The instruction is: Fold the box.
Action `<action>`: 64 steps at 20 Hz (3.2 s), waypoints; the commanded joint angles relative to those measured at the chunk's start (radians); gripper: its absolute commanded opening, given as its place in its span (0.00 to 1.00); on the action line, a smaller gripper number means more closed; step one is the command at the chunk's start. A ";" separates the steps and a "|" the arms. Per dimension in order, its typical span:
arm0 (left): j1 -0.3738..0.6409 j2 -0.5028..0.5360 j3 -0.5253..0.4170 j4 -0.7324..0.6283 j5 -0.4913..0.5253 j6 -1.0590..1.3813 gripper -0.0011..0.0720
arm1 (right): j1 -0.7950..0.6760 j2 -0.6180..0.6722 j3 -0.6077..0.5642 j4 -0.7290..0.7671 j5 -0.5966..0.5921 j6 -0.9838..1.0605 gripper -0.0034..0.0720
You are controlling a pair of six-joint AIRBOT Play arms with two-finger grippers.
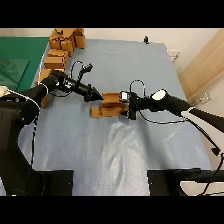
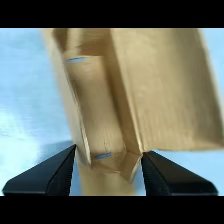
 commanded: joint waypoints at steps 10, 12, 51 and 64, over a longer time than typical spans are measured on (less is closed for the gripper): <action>0.000 -0.001 0.010 0.002 -0.023 -0.025 0.03 | -0.005 -0.023 0.012 -0.012 0.048 0.156 0.83; 0.000 -0.001 0.010 0.002 -0.055 -0.026 0.03 | -0.003 -0.023 0.012 -0.023 0.048 0.194 0.83; 0.013 0.005 0.011 0.069 -0.094 -0.056 0.30 | 0.053 -0.037 0.022 -0.245 -0.055 0.259 0.65; -0.027 0.369 -0.101 0.292 -0.136 -0.253 0.03 | 0.051 -0.038 0.022 -0.242 -0.063 0.261 0.65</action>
